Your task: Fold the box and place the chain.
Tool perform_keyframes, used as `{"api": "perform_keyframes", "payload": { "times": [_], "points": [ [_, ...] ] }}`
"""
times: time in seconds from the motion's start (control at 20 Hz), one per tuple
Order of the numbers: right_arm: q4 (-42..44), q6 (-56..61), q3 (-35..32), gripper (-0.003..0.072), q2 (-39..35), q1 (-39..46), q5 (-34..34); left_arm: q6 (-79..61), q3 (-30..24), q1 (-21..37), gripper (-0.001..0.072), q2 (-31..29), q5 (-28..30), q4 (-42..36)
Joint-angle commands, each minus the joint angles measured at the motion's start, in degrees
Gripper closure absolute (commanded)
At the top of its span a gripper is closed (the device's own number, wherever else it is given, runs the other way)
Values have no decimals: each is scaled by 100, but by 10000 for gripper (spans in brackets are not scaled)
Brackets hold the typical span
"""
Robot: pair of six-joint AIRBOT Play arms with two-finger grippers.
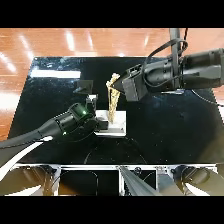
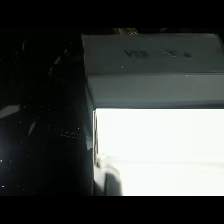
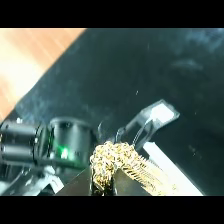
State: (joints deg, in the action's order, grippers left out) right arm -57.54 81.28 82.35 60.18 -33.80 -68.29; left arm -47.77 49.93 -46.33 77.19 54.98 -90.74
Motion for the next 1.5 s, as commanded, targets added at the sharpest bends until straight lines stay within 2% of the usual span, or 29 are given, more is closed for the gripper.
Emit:
{"api": "perform_keyframes", "payload": {
  "times": [0.0, 0.25, 0.4, 0.65, 0.95, 1.05, 1.1, 1.25, 1.45],
  "points": [
    [2, 76, -260, 654, 9, -103, -476, -2, 2, -2, 693, -2, -4, 7],
    [9, 120, -1434, 654, 15, -214, 157, -2, 2, -2, 693, -2, 0, 4],
    [44, 120, -1847, 655, 138, -216, 306, 0, 2, -2, 693, -2, 2, 4],
    [33, 70, -1928, 654, 610, -216, 450, -2, 2, -2, 693, -2, 0, 4],
    [-13, 76, -1930, 647, 1165, -216, 98, -2, 2, -2, 693, -2, 0, 7],
    [-37, 76, -1930, 56, 1163, -214, -20, 0, 2, -2, 693, -2, -2, 4],
    [-105, 74, -1928, 88, 1145, -214, -63, -2, 2, -2, 693, -2, 0, 7],
    [-286, 76, -1928, 88, 857, -85, -247, -2, 4, 0, 693, -2, -4, 11],
    [-1714, 507, -2118, 88, 114, 601, -636, -4, 98, 0, 693, -2, 11, 26]
  ]
}}
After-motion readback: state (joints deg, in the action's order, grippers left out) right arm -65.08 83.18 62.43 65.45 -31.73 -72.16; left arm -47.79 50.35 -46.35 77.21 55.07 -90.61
